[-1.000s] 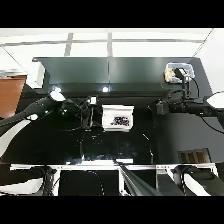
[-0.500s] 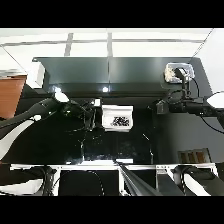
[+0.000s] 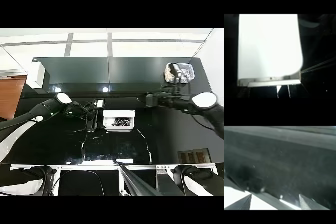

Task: Fold the box and place the chain.

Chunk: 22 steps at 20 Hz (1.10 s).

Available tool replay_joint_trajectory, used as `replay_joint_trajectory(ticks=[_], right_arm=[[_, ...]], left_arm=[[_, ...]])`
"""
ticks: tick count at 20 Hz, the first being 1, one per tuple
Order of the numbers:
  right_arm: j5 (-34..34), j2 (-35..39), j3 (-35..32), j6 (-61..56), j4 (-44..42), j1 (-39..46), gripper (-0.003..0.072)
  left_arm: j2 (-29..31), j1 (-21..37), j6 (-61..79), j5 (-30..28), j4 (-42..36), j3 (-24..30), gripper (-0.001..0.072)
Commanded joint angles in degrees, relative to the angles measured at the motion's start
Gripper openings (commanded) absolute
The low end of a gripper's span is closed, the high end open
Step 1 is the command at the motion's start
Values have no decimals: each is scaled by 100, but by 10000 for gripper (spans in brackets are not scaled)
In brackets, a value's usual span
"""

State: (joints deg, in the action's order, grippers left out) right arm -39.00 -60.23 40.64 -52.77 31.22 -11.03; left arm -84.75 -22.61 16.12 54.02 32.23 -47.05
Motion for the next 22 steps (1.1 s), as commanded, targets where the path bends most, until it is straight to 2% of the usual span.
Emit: replay_joint_trajectory(ticks=[1, 4, 8, 11, 16, 22], right_arm=[[396, -625, 7, 490, -87, -754, 708], [243, -675, 13, 1541, 546, -1102, 708], [-520, -588, 350, 3165, 544, -1097, 708], [-658, -601, 415, 3998, 590, -1121, 708], [-901, -614, 415, 4363, 201, -1126, 707], [-1034, -931, 411, 4621, 208, -1126, 707]], left_arm=[[-4, -11, -24, -76, 11, -4, 477], [-4, -9, -24, -74, 11, -4, 477], [-4, -9, -24, -74, 11, -4, 478], [-4, -11, -24, -74, 11, -4, 477], [-4, -11, -24, -74, 13, -4, 477], [-4, -11, -24, -74, 13, -4, 477]])
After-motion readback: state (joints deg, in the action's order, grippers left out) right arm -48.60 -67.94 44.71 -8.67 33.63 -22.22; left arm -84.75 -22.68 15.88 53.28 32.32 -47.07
